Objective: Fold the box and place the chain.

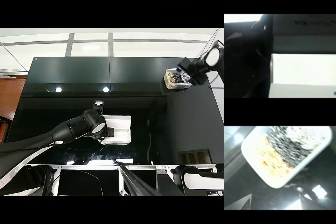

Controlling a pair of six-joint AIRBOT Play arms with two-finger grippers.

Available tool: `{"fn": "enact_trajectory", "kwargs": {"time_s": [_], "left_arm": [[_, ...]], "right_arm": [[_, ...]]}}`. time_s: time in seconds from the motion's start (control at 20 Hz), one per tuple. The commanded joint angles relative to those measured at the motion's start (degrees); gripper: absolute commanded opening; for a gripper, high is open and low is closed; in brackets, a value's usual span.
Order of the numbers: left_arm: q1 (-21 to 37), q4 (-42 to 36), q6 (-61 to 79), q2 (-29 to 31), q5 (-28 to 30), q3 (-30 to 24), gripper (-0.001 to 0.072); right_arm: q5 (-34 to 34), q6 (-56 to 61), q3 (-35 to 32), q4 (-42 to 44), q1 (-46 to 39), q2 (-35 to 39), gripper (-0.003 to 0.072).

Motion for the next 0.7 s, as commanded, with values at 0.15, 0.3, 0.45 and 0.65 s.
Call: {"fn": "enact_trajectory", "kwargs": {"time_s": [0.15, 0.3, 0.45, 0.65], "left_arm": [[0.0, -0.1, 0.0, 0.0, 0.1, 0.0, 0.0026], [0.0, -0.1, 0.0, 0.0, 0.1, 0.0, 0.0026], [0.0, 0.0, 0.0, 0.0, 0.0, 0.0, 0.0026], [0.0, 0.0, 0.0, 0.0, 0.1, 0.0, 0.0026]], "right_arm": [[0.7, 6.0, 11.1, 14.3, -3.2, -15.6, 0.0679], [-2.7, 6.8, 11.2, 16.2, -4.8, -17.0, 0.0678], [-2.8, 7.0, 11.2, 16.1, -6.4, -17.2, 0.0633], [-3.0, 7.0, 11.2, 16.4, -6.8, -17.6, 0.0607]]}}
